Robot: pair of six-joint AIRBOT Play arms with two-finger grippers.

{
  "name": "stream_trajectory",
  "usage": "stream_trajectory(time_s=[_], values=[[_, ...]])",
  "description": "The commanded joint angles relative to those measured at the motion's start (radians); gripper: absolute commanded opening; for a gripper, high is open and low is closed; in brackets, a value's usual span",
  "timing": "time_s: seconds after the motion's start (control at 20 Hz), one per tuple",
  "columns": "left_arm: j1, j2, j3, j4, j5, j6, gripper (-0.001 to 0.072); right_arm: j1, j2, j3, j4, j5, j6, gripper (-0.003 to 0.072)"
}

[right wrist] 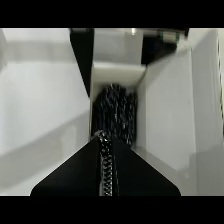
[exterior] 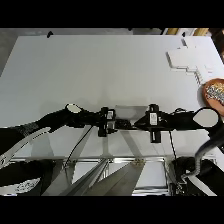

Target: Fold the box and place the chain.

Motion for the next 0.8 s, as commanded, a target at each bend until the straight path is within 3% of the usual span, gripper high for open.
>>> stream_trajectory(time_s=[0.0,0.1,0.15,0.2,0.25,0.35,0.45,0.6,0.75], values=[[0.000,0.000,0.001,0.000,0.000,0.000,0.0029,0.109,-0.054,-0.009,0.091,-0.138,0.004,0.0018],[0.000,0.000,0.001,0.000,0.000,0.000,0.0029,0.132,-0.111,-0.009,0.090,-0.160,0.004,0.0020],[0.000,0.000,0.001,0.000,0.000,0.000,0.0029,0.132,-0.134,-0.009,0.091,-0.166,0.004,0.0125],[0.000,0.000,0.001,0.000,0.000,0.000,0.0029,0.132,-0.148,-0.009,0.089,-0.181,0.004,0.0340],[0.000,0.000,0.001,0.000,0.000,0.000,0.0029,0.130,-0.147,-0.008,0.079,-0.209,0.004,0.0412],[0.000,0.000,0.001,0.000,0.000,0.000,0.0029,0.084,-0.119,-0.005,0.079,-0.205,0.004,0.0408],[0.000,0.000,0.001,0.000,0.000,0.000,0.0029,-0.008,-0.071,0.008,0.056,-0.128,0.004,0.0406],[0.000,0.000,0.001,0.000,0.000,0.000,0.0029,-0.209,0.013,0.023,-0.088,0.009,-0.001,0.0394],[0.000,0.000,0.001,0.000,0.000,0.000,0.0029,-0.341,0.014,0.019,-0.290,0.008,0.000,0.0394]])
